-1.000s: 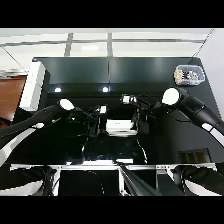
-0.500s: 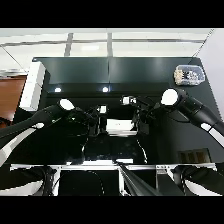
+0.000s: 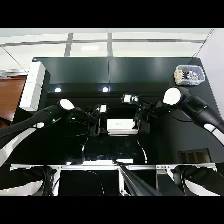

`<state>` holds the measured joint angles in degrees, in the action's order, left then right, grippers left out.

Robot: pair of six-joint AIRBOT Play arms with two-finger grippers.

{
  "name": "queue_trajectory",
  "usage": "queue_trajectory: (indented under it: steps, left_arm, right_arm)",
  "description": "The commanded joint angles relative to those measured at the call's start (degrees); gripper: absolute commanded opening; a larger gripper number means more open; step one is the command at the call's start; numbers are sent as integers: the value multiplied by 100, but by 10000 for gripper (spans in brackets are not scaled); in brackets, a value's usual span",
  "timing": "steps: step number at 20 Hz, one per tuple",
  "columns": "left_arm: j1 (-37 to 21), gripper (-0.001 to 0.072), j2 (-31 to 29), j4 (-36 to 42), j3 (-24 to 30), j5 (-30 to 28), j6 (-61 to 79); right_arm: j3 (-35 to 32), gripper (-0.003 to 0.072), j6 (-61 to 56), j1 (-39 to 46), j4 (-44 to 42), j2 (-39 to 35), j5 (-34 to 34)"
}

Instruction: Fold the box and place the chain.

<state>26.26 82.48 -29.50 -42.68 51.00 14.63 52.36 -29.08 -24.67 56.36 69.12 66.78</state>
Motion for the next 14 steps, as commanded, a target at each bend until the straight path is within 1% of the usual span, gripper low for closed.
queue_trajectory:
  steps: [1,3,4,5,6,7,11,13,14]
  left_arm:
    - [0,443,13,-28,0,17,11]
    - [0,443,13,-28,0,17,11]
    - [0,443,13,-26,0,17,11]
    - [0,443,13,-24,0,20,11]
    - [0,443,13,-24,0,17,11]
    - [0,443,13,-22,0,20,11]
    - [0,443,13,-24,0,20,11]
    - [0,444,13,-22,0,20,11]
    - [0,443,13,-22,0,20,11]
  right_arm:
    - [160,379,-881,153,-46,-334,136]
    - [155,378,-1755,389,-55,-509,472]
    - [140,300,-2236,516,-131,-514,752]
    - [28,61,-2527,647,-352,-511,1005]
    - [-186,13,-2540,745,-750,-511,1134]
    - [-439,13,-2538,802,-1215,-511,1060]
    - [-1427,13,-2538,835,-3342,-444,-44]
    - [-1700,13,-2540,835,-4079,-382,-472]
    - [-1784,13,-2540,828,-4271,-345,-603]
